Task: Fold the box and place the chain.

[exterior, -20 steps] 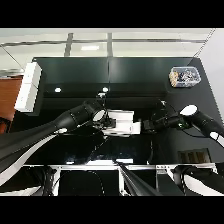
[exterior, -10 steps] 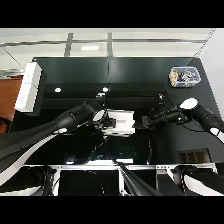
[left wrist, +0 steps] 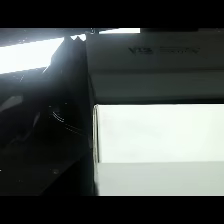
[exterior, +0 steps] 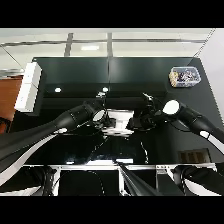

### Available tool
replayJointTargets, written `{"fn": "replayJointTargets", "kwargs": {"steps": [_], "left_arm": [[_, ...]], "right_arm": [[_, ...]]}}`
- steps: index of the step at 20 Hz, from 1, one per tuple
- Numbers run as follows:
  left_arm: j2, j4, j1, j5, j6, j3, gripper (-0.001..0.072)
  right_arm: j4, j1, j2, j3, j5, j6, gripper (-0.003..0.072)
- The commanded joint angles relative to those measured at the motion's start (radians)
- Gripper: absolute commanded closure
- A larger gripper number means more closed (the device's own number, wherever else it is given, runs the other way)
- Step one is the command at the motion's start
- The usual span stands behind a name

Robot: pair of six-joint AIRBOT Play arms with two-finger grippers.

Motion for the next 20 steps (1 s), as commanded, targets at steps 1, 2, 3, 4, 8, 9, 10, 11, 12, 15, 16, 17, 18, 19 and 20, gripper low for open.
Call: {"fn": "replayJointTargets", "kwargs": {"steps": [1,2,3,4,8,9,10,11,12,15,16,17,18,19,20], "left_arm": [[0.000,0.000,0.000,0.000,0.001,0.000,0.0681],[0.000,0.000,0.000,0.000,0.001,0.000,0.0681],[0.000,0.001,0.000,0.000,0.001,0.000,0.0681],[0.000,0.001,0.000,0.000,0.001,0.000,0.0681],[0.000,0.001,0.000,0.000,0.001,0.000,0.0681],[0.000,0.001,0.000,0.000,0.001,0.000,0.0681],[0.000,0.001,0.000,0.000,0.001,0.000,0.0681],[0.000,0.001,0.000,-0.001,0.001,0.000,0.0681],[0.000,0.001,0.000,-0.001,0.001,0.000,0.0681],[0.000,0.001,0.000,0.000,0.001,0.000,0.0681],[0.000,0.001,0.000,0.000,0.001,0.000,0.0681],[0.000,0.001,0.000,0.000,0.001,0.000,0.0681],[0.000,0.001,0.000,0.000,0.001,0.000,0.0681],[0.000,0.001,0.000,0.000,0.001,0.000,0.0681],[0.000,0.001,0.000,0.000,0.001,0.000,0.0681]], "right_arm": [[-0.294,0.106,-0.003,0.077,-0.053,0.326,0.0215],[-0.349,0.128,-0.010,0.100,-0.046,0.397,0.0215],[-0.401,0.152,-0.024,0.129,-0.023,0.463,0.0215],[-0.444,0.174,-0.042,0.157,0.004,0.510,0.0215],[-0.616,0.261,-0.145,0.278,0.150,0.663,0.0330],[-0.634,0.275,-0.159,0.293,0.164,0.688,0.0330],[-0.638,0.283,-0.165,0.298,0.164,0.712,0.0330],[-0.640,0.288,-0.171,0.299,0.164,0.733,0.0330],[-0.641,0.292,-0.177,0.299,0.166,0.747,0.0330],[-0.641,0.308,-0.209,0.304,0.175,0.770,0.0330],[-0.640,0.313,-0.217,0.304,0.183,0.779,0.0331],[-0.639,0.315,-0.222,0.304,0.187,0.782,0.0353],[-0.633,0.314,-0.223,0.304,0.188,0.782,0.0381],[-0.632,0.314,-0.223,0.304,0.188,0.791,0.0403],[-0.631,0.314,-0.223,0.304,0.186,0.791,0.0556]]}}
